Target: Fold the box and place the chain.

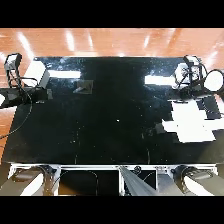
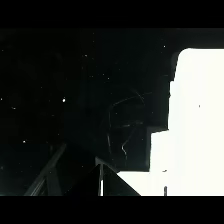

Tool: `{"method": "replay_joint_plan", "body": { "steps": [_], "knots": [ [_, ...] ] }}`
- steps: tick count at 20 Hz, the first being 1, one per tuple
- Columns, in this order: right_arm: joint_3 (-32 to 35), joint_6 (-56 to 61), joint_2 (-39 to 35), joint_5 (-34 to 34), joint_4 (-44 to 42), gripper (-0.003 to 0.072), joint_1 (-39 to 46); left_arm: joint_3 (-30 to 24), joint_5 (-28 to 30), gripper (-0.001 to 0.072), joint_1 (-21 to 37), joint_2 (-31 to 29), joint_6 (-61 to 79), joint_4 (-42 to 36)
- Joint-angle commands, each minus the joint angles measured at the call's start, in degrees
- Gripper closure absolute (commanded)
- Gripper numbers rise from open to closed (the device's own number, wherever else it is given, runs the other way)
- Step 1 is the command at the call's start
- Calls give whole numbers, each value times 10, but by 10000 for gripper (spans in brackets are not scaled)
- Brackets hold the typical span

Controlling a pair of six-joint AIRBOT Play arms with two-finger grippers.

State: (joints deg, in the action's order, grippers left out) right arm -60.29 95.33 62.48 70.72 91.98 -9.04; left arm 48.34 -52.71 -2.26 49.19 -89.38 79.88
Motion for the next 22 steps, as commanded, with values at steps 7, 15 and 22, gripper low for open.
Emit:
{"method": "replay_joint_plan", "body": {
  "steps": [7,15,22],
  "knots": [
    [0,0,0,0,0,647,0,0,0,689,1,0,0,0],
    [0,0,0,0,0,647,0,0,1,689,1,0,0,0],
    [0,0,0,-42,0,647,0,0,133,688,0,6,0,-44]
  ]
}}
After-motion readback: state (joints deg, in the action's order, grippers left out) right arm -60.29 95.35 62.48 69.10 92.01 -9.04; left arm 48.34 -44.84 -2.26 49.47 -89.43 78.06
